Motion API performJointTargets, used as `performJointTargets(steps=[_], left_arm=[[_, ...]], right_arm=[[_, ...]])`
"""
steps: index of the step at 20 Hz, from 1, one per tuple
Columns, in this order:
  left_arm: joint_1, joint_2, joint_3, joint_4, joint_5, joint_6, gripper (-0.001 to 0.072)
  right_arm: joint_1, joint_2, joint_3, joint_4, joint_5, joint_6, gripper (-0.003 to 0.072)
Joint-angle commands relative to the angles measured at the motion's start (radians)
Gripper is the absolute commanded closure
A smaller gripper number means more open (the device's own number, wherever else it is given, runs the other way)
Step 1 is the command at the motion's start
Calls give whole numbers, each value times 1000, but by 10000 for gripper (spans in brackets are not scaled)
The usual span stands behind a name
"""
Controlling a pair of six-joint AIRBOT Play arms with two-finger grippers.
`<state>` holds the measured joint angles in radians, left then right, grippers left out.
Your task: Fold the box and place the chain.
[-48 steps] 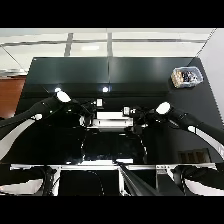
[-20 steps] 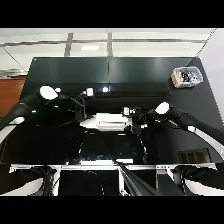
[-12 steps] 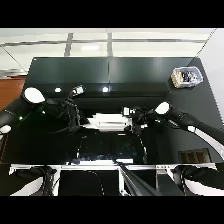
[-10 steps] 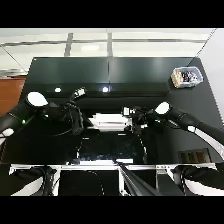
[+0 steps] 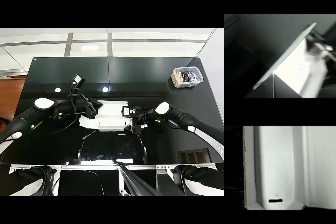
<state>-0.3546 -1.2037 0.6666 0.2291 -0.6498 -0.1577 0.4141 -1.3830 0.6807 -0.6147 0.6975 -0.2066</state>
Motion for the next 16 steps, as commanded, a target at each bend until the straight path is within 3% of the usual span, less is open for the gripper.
performJointTargets(steps=[1, 4, 6, 8, 11, 13, 16], left_arm=[[-2, -95, 50, 71, 24, -21, 688], [13, -219, 148, 296, -121, -222, 688], [20, -292, 206, 344, -243, -263, 688], [20, -338, 237, 346, -289, -262, 689], [30, -344, 269, 375, -285, -272, 690], [55, -327, 316, 459, -367, -345, 692], [108, -193, 336, 591, -384, -472, 692]], right_arm=[[0, 0, 1, 0, 1, 0, 375], [0, 0, 1, 0, 1, 0, 375], [0, 0, 1, 0, 1, 0, 375], [0, 0, 1, 0, 1, 0, 375], [0, 0, 1, 0, 1, 0, 375], [0, 0, 1, 0, 1, 0, 375], [0, 0, 1, 0, 1, 0, 375]])
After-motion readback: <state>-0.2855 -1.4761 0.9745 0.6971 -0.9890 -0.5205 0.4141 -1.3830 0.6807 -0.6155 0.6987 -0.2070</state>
